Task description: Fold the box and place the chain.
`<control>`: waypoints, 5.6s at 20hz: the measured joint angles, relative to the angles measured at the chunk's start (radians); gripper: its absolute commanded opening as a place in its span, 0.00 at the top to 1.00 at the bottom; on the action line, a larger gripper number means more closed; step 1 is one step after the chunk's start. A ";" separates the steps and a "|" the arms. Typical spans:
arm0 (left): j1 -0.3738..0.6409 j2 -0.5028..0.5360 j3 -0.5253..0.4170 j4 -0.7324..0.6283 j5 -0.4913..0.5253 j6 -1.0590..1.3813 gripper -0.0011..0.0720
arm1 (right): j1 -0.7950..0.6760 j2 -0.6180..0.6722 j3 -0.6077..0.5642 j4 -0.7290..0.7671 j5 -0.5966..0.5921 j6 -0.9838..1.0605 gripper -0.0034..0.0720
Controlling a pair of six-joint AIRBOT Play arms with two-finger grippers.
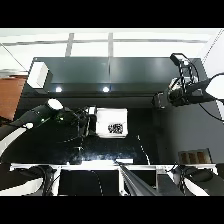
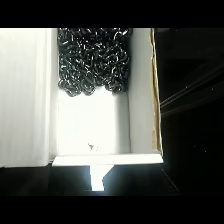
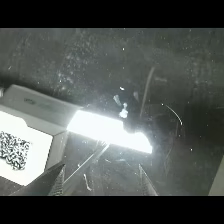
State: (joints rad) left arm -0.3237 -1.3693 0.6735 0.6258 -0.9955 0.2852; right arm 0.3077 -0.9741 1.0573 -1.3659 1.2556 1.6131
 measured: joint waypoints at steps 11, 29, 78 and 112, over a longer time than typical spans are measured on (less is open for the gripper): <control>-0.011 0.000 0.001 0.011 0.017 -0.037 0.46 | 0.065 -0.191 0.001 0.065 -0.316 -0.214 0.00; -0.012 -0.004 0.001 0.021 0.094 -0.115 0.45 | 0.129 -0.370 0.061 0.375 -0.174 -0.795 0.00; -0.012 -0.004 0.001 0.023 0.097 -0.118 0.45 | 0.310 -0.386 0.039 0.213 -0.132 -0.928 0.55; -0.011 -0.004 0.000 0.024 0.097 -0.118 0.45 | 0.344 -0.393 0.026 0.194 -0.124 -0.843 0.32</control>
State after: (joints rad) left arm -0.3351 -1.3731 0.6739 0.6502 -0.8986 0.1673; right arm 0.6521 -1.3674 1.0828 -1.1717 1.1313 0.7704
